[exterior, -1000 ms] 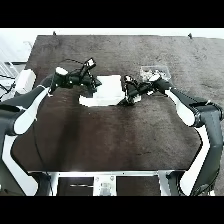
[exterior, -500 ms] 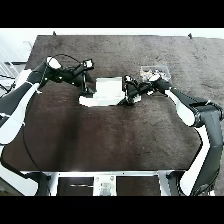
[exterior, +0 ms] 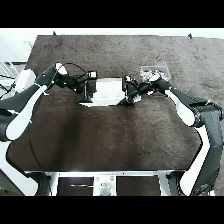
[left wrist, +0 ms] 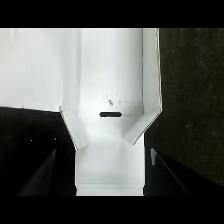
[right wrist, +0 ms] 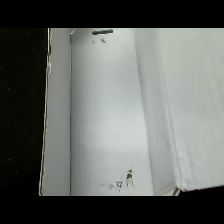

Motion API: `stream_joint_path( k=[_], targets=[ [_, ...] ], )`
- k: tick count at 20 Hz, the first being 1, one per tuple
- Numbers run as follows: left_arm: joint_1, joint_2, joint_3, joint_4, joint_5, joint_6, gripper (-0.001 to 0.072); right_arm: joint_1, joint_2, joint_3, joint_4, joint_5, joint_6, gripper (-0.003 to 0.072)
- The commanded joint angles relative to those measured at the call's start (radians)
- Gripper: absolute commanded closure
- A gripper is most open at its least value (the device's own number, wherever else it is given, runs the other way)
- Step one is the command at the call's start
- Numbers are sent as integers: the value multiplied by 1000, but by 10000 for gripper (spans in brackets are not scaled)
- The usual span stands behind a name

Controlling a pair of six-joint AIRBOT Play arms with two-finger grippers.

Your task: Fold the box and place the chain.

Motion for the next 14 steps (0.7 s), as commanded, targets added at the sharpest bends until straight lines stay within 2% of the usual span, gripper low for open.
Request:
stream_joint_path(
  k=[1, 4, 13, 14],
  targets=[
    [-3, -38, 0, 9, 35, -1, 36, 1, 0, 0, 0, 0, 0, 105],
    [-3, -44, 0, -22, 65, 0, 36, 1, 0, 0, 0, 0, 0, 105],
    [-3, -44, 0, -79, 23, 96, 40, 1, 0, 0, 0, 0, 0, 105],
    [-3, -44, 0, -86, 21, 98, 152, 1, 0, 0, 0, 0, 0, 105]
  ],
)
